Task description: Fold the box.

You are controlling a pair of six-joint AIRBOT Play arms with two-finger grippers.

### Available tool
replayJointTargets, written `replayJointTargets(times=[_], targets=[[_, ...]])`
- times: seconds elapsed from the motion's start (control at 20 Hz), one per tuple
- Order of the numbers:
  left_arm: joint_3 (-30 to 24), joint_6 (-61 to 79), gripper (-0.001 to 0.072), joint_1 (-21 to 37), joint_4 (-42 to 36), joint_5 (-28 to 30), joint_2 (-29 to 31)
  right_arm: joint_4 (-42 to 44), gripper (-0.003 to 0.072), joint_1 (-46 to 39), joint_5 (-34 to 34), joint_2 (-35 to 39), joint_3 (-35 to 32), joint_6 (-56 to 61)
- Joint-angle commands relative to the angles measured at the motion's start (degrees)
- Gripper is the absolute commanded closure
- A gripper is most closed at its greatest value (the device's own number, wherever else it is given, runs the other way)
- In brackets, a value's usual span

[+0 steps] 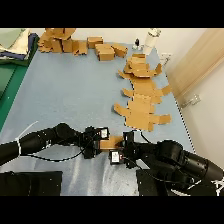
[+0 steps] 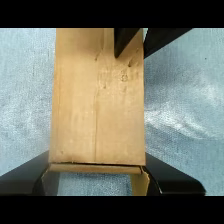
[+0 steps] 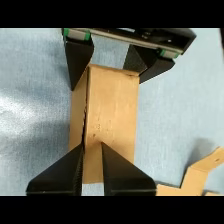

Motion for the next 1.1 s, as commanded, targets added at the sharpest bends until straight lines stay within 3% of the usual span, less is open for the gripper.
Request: replayJointTargets(times=[0.0,0.05,1.05], targets=[[0.0,0.0,0.0324,0.0,0.0,0.0,0.0,-0.8,0.0482,0.0,-0.9,0.2,0.0,0.0],[0.0,0.0,0.0324,0.0,0.0,0.0,0.0,-1.1,0.0444,0.0,-0.9,0.2,0.0,0.0],[0.0,0.0,0.0324,0.0,0.0,0.0,0.0,-1.7,0.0444,0.0,0.4,1.7,0.2,0.0]])
